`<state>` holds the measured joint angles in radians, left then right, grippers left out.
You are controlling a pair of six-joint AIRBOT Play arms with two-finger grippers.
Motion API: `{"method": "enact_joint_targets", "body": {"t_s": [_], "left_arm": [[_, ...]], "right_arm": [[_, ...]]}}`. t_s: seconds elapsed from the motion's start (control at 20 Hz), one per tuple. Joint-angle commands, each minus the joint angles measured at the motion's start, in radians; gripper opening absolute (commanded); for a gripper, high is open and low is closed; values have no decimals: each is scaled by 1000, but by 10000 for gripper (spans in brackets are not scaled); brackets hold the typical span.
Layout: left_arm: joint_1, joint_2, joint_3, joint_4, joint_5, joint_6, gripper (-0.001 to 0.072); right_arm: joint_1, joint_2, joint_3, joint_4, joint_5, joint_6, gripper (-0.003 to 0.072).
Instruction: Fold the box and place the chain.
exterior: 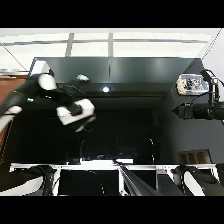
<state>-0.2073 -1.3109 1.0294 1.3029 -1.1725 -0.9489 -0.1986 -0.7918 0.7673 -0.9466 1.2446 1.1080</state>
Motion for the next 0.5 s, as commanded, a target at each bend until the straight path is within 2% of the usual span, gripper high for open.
{"method": "enact_joint_targets", "body": {"t_s": [0.0, 0.1, 0.2, 0.35, 0.45], "left_arm": [[309, 63, -19, 64, -51, -110, 275], [459, 67, -18, 53, 8, -161, 275], [577, 67, -18, 2, 116, -182, 275], [673, 56, -18, -43, 286, -207, 275], [685, 28, -18, -61, 346, -169, 276]], "right_arm": [[-1, 0, 1, 0, -1, 0, 18], [-1, 0, 1, 5, -8, 0, 18], [-1, 0, 1, 13, -21, 0, 18], [-1, 0, 1, 15, -35, 4, 18], [0, 0, 1, 15, -66, 7, 18]]}}
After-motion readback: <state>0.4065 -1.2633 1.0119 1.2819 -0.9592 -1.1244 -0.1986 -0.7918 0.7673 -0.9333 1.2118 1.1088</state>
